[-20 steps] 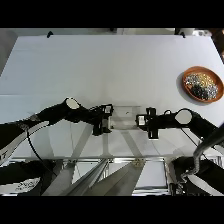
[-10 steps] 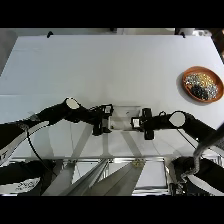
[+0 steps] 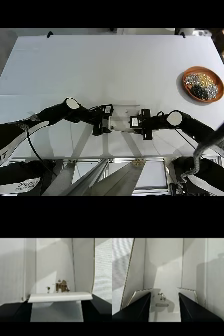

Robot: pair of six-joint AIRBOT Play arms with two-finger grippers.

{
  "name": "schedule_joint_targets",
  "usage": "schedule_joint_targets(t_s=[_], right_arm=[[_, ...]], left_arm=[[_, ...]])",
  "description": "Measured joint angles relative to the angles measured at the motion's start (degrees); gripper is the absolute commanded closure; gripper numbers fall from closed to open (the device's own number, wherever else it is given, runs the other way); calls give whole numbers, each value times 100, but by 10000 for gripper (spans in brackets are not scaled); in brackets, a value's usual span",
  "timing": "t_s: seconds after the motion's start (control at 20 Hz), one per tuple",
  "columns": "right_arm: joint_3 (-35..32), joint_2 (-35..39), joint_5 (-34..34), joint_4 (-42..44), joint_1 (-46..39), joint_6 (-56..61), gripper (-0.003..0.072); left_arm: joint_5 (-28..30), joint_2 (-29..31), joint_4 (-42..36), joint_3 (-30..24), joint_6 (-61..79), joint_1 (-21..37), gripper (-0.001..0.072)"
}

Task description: Fold the box and place the chain.

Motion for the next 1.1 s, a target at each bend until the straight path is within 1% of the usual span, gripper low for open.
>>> schedule_joint_targets(t_s=[0.05,0.1,0.15,0.2,0.35,0.45,0.55,0.65,0.85,0.95,1.1], right_arm=[[-2,-7,-26,17,2,0,274],[-2,-11,-46,26,2,-2,338],[-2,-17,-81,33,2,-7,517],[-2,-17,-122,44,2,-9,676],[-2,72,17,59,-15,9,669],[-2,282,280,46,-118,70,669],[-2,603,605,42,-297,483,670],[-2,992,925,11,-555,1578,670],[-2,1622,1576,-291,-1316,4365,670],[-2,1803,1923,-553,-1810,5482,670],[-4,1930,2258,-1071,-2616,6800,670]], left_arm=[[2,0,0,0,0,0,319],[2,0,0,0,-2,0,319],[2,0,0,-2,-2,0,319],[2,0,-2,0,-9,0,319],[0,0,-4,0,-15,0,319],[0,0,-4,0,-13,0,319],[0,0,-4,0,-9,0,319],[0,0,-4,0,-9,0,319],[2,0,-4,0,-7,0,319],[0,0,-4,0,-4,0,319],[0,0,-4,-2,-2,0,319]])
